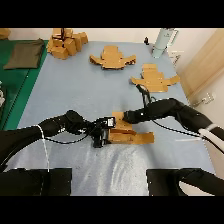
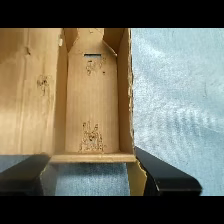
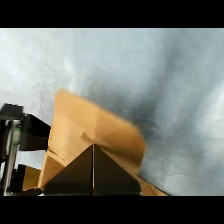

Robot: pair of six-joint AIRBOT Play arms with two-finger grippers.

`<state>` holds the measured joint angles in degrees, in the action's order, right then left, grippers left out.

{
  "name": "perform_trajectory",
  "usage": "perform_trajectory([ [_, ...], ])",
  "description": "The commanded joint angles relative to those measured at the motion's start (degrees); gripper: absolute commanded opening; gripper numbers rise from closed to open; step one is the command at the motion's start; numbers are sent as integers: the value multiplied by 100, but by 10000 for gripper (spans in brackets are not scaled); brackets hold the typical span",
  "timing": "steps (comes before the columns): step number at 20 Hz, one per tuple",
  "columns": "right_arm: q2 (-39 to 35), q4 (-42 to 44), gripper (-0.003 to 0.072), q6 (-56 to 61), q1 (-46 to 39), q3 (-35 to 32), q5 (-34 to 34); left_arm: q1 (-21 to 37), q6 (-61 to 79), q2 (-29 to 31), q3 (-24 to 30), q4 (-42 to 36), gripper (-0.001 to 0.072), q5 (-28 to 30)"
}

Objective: Fold the box.

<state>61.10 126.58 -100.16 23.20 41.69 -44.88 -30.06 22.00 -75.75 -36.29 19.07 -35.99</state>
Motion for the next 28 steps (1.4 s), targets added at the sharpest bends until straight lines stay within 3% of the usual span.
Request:
perform_trajectory([
  [1, -916, -894, 1, -63, 4, 26, -531, 4, 0, -4, -7, 2, 503, -2],
  [3, -1427, -1145, 1, -225, 7, -131, -1226, 4, 0, -4, -7, 2, 503, -2],
  [5, -1875, -1117, 3, -1108, 61, -424, -2033, 4, 0, -4, -7, 4, 503, -2],
  [6, -2026, -1185, 79, -1576, 125, -608, -2260, 4, 0, -4, -7, 2, 504, -2],
  [8, -2129, -1587, 652, -2455, 251, -1034, -2138, 4, 0, -4, -7, 2, 503, -2],
  [9, -2081, -1823, 674, -3010, 269, -1231, -1856, 4, 0, -4, -7, 2, 503, -2],
  [12, -1700, -2162, 673, -4234, 267, -1513, -848, 4, 0, -4, -7, 4, 503, -2],
  [15, -1316, -2129, 673, -4712, 269, -1510, -101, 4, 0, -4, -7, 4, 503, -2],
  [19, -1130, -1801, 652, -5311, 385, -1510, 173, 4, 0, -4, -7, 4, 503, -2],
  [21, -1130, -1502, 315, -5617, 409, -1510, 153, 4, 0, -4, -7, 2, 503, -2],
  [22, -1130, -1355, 289, -5775, 409, -1510, 160, 4, 0, -4, -7, 4, 503, -2],
  [28, -1115, -675, 289, -6441, 409, -1510, 199, 4, 0, -4, -7, 2, 503, -2],
])
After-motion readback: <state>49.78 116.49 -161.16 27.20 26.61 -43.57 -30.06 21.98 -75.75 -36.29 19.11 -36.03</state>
